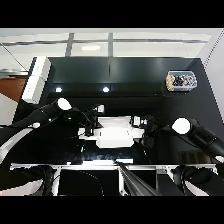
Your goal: Fold the box and place the chain.
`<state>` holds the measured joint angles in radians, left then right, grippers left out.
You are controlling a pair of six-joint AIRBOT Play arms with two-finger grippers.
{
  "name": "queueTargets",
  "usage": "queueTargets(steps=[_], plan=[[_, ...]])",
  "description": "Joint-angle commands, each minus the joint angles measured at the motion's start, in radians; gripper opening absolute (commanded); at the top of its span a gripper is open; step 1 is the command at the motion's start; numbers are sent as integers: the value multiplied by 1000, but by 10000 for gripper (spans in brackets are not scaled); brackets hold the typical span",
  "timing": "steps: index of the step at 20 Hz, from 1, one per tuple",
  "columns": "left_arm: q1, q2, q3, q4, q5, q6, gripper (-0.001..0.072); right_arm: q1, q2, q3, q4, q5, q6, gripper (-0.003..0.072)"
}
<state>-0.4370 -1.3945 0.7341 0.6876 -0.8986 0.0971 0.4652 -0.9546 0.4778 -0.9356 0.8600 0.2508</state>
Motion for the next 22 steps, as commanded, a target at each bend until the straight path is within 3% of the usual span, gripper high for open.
queueTargets(steps=[1,9,22], plan=[[0,1,0,0,0,0,29,39,2,-44,33,43,27,698],[-1,1,1,-16,-3,0,28,221,0,-79,82,-351,154,699],[-1,2,0,-16,-26,0,27,159,77,-29,-94,-317,216,699]])
